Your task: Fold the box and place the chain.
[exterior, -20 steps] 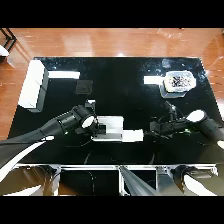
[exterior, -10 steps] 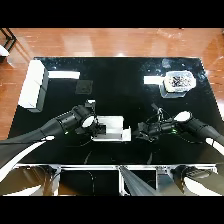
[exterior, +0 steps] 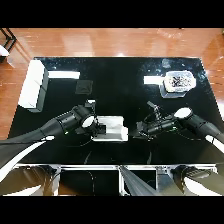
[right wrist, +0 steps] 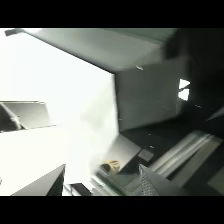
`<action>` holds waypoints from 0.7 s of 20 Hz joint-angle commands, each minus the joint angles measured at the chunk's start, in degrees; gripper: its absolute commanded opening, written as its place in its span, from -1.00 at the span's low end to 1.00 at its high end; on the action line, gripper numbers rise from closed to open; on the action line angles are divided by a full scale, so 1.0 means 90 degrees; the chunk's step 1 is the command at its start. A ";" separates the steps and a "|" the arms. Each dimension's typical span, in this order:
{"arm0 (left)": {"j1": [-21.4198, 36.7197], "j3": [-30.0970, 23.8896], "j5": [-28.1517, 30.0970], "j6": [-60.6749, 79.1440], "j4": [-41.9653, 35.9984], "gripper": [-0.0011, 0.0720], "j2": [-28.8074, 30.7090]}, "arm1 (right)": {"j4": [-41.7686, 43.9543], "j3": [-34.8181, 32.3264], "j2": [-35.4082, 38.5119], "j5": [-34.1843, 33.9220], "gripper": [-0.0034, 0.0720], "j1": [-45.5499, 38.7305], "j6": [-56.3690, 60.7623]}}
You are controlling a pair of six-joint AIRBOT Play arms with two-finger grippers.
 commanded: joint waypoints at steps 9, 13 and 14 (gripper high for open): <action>0.0005 -0.0002 0.0017 0.0000 0.0007 -0.90 -0.0010 | 0.0323 0.0226 -0.0002 -0.1639 0.49 0.1537 0.0216; 0.0005 -0.0002 0.0109 0.0000 0.0005 -0.90 -0.0027 | 0.0321 0.0459 -0.0002 -0.1991 0.49 0.1848 0.0512; 0.0005 -0.0002 0.0129 0.0000 0.0007 -0.90 -0.0027 | 0.0294 0.0505 -0.0005 -0.2081 0.49 0.1914 0.0588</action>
